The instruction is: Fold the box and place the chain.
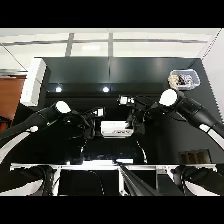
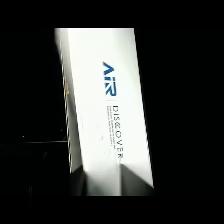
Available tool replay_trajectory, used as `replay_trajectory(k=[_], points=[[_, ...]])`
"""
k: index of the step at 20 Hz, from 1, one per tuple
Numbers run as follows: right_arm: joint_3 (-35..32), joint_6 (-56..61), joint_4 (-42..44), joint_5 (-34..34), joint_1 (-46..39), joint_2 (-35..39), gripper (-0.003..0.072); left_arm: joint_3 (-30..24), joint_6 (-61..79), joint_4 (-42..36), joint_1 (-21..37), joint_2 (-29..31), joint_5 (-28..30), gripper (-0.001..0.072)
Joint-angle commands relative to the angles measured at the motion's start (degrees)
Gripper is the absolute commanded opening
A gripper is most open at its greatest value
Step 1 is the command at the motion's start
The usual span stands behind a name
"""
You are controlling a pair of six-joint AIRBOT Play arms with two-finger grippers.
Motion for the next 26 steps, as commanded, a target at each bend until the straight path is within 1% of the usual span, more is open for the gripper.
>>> replay_trajectory(k=[1,2,10,13,14,15,16,26], points=[[0.0,0.2,-0.2,0.4,0.1,0.0,0.011,0.0,0.0,0.0,0.0,0.0,0.0,0.0209],[0.0,0.2,-0.2,0.4,0.1,0.0,0.0148,0.0,0.0,0.0,0.0,0.0,0.0,0.0209],[0.0,0.2,-0.2,1.3,0.1,0.0,0.0147,0.0,0.0,0.0,0.0,0.0,0.0,0.0209],[0.0,0.3,-0.2,1.3,0.1,0.0,0.0159,0.0,0.0,0.0,0.0,0.0,0.0,0.0209],[0.0,0.3,-0.2,1.2,0.1,0.0,0.0275,0.0,0.0,0.0,0.0,0.0,0.0,0.0209],[0.0,0.3,-0.2,1.2,0.1,0.0,0.0276,0.0,0.0,0.0,0.0,0.0,0.0,0.0209],[0.0,0.7,-0.2,1.2,0.1,0.0,0.0259,0.0,0.0,0.0,0.0,0.0,0.0,0.0209],[-1.0,1.1,-0.2,1.2,0.2,-0.1,0.026,0.0,0.0,0.0,0.0,0.0,0.0,0.0209]])
